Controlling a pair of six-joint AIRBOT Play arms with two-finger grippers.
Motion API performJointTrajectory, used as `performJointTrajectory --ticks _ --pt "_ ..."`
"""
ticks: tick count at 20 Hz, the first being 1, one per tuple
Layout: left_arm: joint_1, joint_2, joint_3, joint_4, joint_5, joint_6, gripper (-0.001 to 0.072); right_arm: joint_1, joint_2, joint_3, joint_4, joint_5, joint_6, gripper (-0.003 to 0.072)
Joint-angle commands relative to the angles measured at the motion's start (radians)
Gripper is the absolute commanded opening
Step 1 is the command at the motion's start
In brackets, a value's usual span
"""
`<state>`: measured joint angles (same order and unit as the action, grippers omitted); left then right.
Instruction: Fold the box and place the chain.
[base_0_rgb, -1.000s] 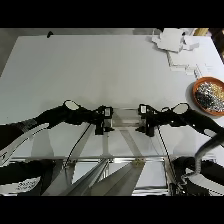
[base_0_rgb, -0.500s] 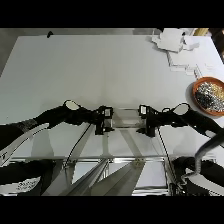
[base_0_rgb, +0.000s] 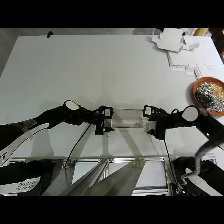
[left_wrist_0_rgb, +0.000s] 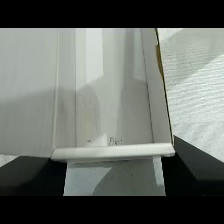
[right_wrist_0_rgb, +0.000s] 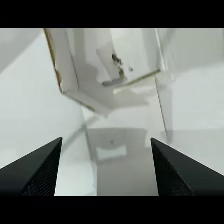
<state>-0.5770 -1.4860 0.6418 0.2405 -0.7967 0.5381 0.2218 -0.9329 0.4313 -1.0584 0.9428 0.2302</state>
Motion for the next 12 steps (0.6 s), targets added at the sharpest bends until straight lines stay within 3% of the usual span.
performJointTrajectory --ticks 1,3,6,10,11,12 --pt "0.0 0.0 0.0 0.0 0.0 0.0 0.0278 0.001 0.163 0.001 -0.082 0.04 0.087 0.0567" --pt "0.0 0.0 0.0 0.0 0.0 0.0 0.0278 0.0 0.251 0.001 -0.028 0.037 0.087 0.0553" --pt "0.0 0.0 0.0 0.0 0.0 0.0 0.0278 0.001 0.296 0.001 0.22 0.027 0.077 0.0363" --pt "0.0 0.0 0.0 0.0 0.0 0.0 0.0278 0.002 0.187 0.001 0.537 -0.089 -0.04 0.0077" --pt "0.0 0.0 0.0 0.0 0.0 0.0 0.0278 0.002 0.139 0.001 0.601 -0.123 -0.088 0.0023" --pt "0.0 0.0 0.0 0.0 0.0 0.0 0.0278 0.002 0.091 0.001 0.657 -0.173 -0.114 0.0022"
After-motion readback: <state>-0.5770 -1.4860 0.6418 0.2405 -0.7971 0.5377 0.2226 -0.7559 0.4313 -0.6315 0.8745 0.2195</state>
